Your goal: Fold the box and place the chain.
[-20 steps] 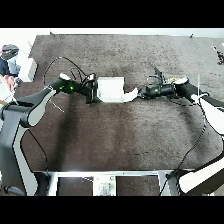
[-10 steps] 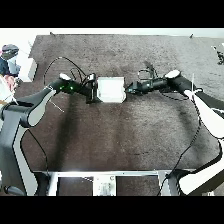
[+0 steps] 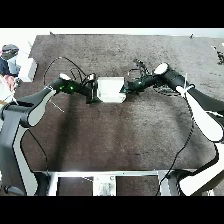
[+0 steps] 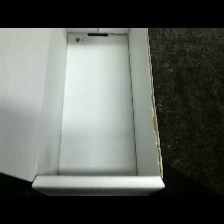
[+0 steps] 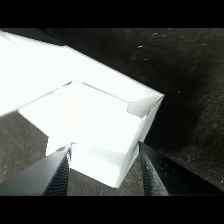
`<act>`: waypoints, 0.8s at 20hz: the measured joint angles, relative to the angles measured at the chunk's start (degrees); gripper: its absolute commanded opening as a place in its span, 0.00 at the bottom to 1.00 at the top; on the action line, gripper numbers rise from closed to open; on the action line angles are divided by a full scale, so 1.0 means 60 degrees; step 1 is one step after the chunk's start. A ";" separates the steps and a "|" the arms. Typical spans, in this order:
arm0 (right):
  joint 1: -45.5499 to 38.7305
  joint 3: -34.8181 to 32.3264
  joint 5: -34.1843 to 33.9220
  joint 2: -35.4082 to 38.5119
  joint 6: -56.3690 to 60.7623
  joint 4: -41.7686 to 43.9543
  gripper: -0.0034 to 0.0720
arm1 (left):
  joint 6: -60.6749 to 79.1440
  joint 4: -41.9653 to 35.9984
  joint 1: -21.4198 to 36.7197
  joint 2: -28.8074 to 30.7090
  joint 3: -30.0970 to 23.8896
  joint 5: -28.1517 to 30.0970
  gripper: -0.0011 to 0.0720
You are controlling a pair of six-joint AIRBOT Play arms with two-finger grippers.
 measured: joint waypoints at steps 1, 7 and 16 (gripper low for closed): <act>0.0113 0.0029 -0.0040 0.0000 0.0193 -0.0204 0.66 | 0.0000 0.0000 0.0000 0.0000 0.0000 0.0000 0.68; 0.0667 0.0098 -0.0463 -0.0004 0.1075 -0.1253 0.65 | 0.0004 0.0000 0.0000 0.0000 0.0000 0.0000 0.68; 0.1410 0.1402 -0.0026 -0.0641 0.2973 -0.3574 0.65 | 0.0000 -0.0004 0.0000 0.0004 0.0000 0.0000 0.68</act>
